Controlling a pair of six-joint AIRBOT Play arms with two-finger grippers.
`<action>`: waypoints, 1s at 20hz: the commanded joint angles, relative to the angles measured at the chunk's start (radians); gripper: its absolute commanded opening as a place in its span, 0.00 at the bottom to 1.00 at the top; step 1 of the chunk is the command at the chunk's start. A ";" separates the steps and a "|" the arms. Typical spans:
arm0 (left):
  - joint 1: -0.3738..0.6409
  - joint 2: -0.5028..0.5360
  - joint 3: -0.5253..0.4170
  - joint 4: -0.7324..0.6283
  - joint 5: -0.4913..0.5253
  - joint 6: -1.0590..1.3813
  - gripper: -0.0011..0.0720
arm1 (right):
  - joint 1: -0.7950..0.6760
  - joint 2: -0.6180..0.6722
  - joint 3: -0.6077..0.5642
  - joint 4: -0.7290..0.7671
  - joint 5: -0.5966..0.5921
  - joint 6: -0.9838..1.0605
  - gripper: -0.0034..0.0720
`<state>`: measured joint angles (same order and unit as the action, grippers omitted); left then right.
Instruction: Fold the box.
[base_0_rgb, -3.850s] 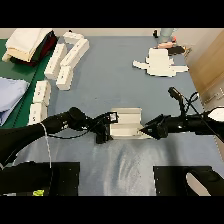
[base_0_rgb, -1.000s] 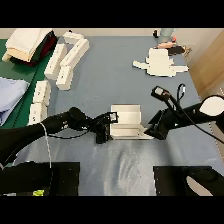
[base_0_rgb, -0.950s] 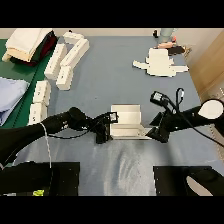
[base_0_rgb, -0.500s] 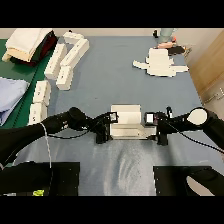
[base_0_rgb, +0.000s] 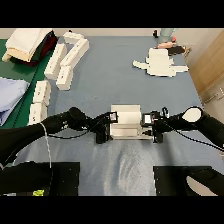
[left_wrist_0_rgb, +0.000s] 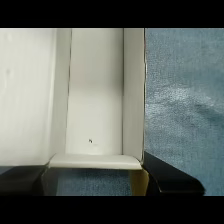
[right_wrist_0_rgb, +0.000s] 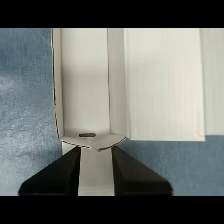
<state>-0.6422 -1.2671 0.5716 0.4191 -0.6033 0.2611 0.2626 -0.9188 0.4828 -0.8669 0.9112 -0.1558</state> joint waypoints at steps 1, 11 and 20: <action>0.000 0.000 0.000 0.000 0.000 0.000 0.51 | 0.024 -0.005 0.000 0.042 -0.005 -0.010 0.35; 0.000 0.000 0.000 0.000 0.000 0.000 0.51 | 0.092 -0.048 -0.002 0.064 -0.048 -0.010 0.84; 0.000 0.000 0.000 0.000 0.000 0.000 0.51 | 0.092 -0.046 -0.002 0.055 -0.048 -0.002 0.90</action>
<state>-0.6422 -1.2671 0.5716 0.4191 -0.6033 0.2619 0.3538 -0.9661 0.4812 -0.8043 0.8627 -0.1635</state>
